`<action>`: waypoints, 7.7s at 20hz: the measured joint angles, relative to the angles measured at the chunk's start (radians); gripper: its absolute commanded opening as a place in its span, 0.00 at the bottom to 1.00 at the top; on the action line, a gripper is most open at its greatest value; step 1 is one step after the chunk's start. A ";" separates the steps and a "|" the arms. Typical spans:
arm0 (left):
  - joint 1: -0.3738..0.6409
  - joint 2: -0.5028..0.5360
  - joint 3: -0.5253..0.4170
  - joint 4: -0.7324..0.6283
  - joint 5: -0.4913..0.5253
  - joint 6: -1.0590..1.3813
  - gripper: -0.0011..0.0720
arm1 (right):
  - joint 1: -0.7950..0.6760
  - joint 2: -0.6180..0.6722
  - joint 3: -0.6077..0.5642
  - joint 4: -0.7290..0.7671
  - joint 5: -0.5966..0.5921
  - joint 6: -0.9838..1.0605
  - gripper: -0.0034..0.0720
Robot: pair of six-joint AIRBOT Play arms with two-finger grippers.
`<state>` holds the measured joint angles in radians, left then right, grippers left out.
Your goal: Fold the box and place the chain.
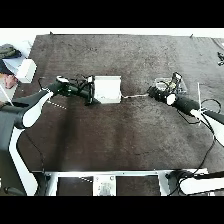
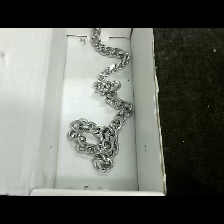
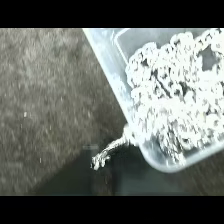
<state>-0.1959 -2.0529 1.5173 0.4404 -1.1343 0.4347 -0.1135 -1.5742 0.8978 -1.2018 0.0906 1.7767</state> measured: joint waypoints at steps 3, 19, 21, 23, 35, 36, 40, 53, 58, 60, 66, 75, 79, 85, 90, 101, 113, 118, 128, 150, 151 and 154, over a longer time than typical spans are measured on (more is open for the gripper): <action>0.000 0.000 0.000 0.000 0.000 0.000 0.57 | 0.002 -0.019 0.023 0.014 -0.003 0.003 0.03; 0.000 0.000 0.000 0.000 0.000 0.000 0.57 | 0.460 0.413 0.066 -0.004 -0.152 -0.058 0.03; 0.000 0.000 0.000 0.000 0.000 0.000 0.57 | 0.512 0.395 0.099 -0.008 -0.177 -0.058 0.03; 0.000 0.000 0.000 0.000 0.000 0.000 0.57 | 0.550 0.360 0.135 -0.017 -0.190 -0.060 0.03; 0.000 0.000 0.000 0.000 0.000 0.000 0.57 | 0.531 0.214 0.177 -0.079 0.045 -0.056 0.48; 0.000 0.000 0.000 0.000 0.000 0.000 0.57 | 0.508 0.218 0.175 -0.087 0.095 -0.055 0.48; 0.000 0.000 0.000 0.000 0.000 0.000 0.57 | 0.404 0.250 0.132 -0.130 0.216 -0.056 0.48; 0.000 0.000 0.000 0.000 0.000 0.000 0.57 | -0.030 0.209 -0.106 -0.110 0.181 -0.002 0.48; 0.000 0.000 0.000 0.000 0.000 0.000 0.57 | -0.039 0.093 -0.072 -0.018 0.086 0.000 0.48; 0.000 0.000 0.000 0.000 0.000 0.000 0.57 | -0.023 0.052 -0.040 -0.001 0.065 0.000 0.48; 0.000 0.000 0.000 0.000 0.000 0.000 0.57 | 0.005 -0.032 0.031 0.051 0.036 0.003 0.03; 0.000 0.000 0.000 0.000 0.000 0.000 0.57 | 0.248 0.270 0.044 0.076 -0.004 -0.102 0.03; 0.000 0.000 0.000 0.000 0.000 0.000 0.57 | 0.400 0.347 0.074 0.078 -0.078 -0.121 0.03; 0.000 0.000 0.000 0.000 0.000 0.000 0.57 | 0.540 0.282 0.164 0.078 -0.135 -0.128 0.03; 0.000 0.000 0.000 0.000 0.000 0.000 0.57 | 0.566 0.180 0.187 0.077 -0.119 -0.109 0.55; 0.000 0.000 0.000 0.000 0.000 0.000 0.57 | 0.285 0.245 0.092 -0.102 0.295 -0.098 0.55; 0.000 0.000 0.000 0.000 0.000 0.000 0.57 | 0.040 0.102 -0.132 -0.043 -0.021 0.101 0.55; 0.000 0.000 0.000 0.000 0.000 0.000 0.57 | 0.034 -0.017 -0.013 -0.010 -0.074 0.111 0.37; 0.000 0.000 0.000 0.000 0.000 0.000 0.57 | 0.040 -0.076 0.075 0.027 -0.051 0.137 0.03; 0.000 0.000 0.000 0.000 0.000 0.000 0.57 | 0.607 0.233 0.145 -0.088 -0.200 0.131 0.03; 0.000 0.000 0.000 0.000 0.000 0.000 0.57 | 0.610 0.215 0.145 -0.087 -0.204 0.131 0.03; 0.000 0.000 0.000 0.000 0.000 0.000 0.57 | 0.599 0.185 0.148 -0.095 -0.188 0.130 0.56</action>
<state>-0.1959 -2.0529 1.5173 0.4404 -1.1343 0.4343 0.4850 -1.3891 1.0454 -1.2968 -0.0975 1.9068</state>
